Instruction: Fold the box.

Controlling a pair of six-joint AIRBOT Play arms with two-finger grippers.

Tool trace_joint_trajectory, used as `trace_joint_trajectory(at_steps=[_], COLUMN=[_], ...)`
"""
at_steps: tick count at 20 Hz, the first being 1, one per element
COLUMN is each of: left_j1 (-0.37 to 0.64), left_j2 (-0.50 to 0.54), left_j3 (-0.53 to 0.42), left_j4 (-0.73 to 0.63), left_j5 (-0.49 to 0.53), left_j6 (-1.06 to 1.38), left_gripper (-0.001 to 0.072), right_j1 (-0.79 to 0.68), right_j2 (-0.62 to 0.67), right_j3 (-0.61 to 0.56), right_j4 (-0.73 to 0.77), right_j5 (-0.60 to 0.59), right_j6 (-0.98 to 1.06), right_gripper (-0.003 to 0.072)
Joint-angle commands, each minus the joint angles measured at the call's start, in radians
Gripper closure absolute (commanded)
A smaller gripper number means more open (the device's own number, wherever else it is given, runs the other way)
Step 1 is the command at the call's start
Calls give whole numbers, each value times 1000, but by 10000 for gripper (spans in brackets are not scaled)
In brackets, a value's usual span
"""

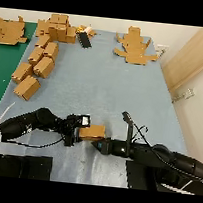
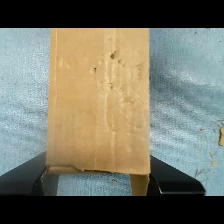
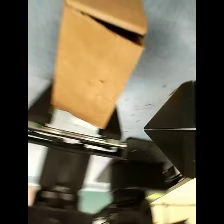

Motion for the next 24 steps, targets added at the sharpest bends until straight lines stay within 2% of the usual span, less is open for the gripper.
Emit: trace_joint_trajectory(at_steps=[1, 4, 8, 24], left_j1=[0, 0, 0, 0], left_j2=[0, 0, 0, 0], left_j3=[1, 1, 1, 1], left_j4=[0, 0, 0, 0], left_j5=[0, 0, 0, 0], left_j6=[0, 0, 0, 0], left_gripper=[237, 237, 238, 237], right_j1=[88, 122, 138, 154], right_j2=[-89, -179, -212, -262], right_j3=[-27, -18, -17, -18], right_j4=[73, -39, -158, -161], right_j5=[334, 365, 399, 372], right_j6=[194, 349, 459, 459], right_gripper=[688, 688, 687, 687])
